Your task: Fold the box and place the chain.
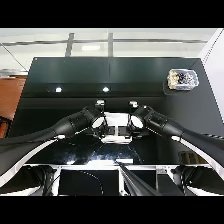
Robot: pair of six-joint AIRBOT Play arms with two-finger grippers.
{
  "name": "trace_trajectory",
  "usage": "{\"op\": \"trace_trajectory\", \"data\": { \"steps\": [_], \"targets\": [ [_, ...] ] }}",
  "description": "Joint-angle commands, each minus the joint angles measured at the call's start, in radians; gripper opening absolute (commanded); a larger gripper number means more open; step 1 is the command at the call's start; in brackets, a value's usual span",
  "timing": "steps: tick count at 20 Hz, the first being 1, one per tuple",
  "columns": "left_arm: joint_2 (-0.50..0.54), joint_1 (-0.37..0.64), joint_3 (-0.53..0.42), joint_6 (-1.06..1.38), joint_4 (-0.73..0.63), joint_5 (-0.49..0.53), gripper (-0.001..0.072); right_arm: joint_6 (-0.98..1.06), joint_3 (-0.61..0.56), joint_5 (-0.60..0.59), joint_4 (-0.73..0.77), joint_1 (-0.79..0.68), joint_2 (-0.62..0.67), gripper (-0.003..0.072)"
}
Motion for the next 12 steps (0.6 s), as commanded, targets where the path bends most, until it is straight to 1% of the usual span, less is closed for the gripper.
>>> {"op": "trace_trajectory", "data": {
  "steps": [1,4,8,10,12],
  "targets": [
    [0.0,0.001,0.0,-0.001,0.0,0.001,0.0028,-0.013,0.006,0.036,-0.021,0.0,0.038,0.0281],
    [0.0,0.001,0.0,-0.001,0.0,0.0,0.0027,-0.027,0.006,0.044,-0.024,-0.009,0.119,0.0281],
    [0.0,0.001,0.0,-0.001,0.0,0.0,0.0028,-0.064,0.011,0.074,-0.02,-0.042,0.264,0.0281],
    [0.0,0.001,0.0,-0.001,0.0,-0.005,0.0028,-0.121,0.046,0.085,-0.029,-0.077,0.351,0.0281],
    [0.0,0.001,0.0,-0.001,0.0,-0.005,0.0028,-0.152,0.094,0.103,-0.104,-0.144,0.425,0.0281]
  ]
}}
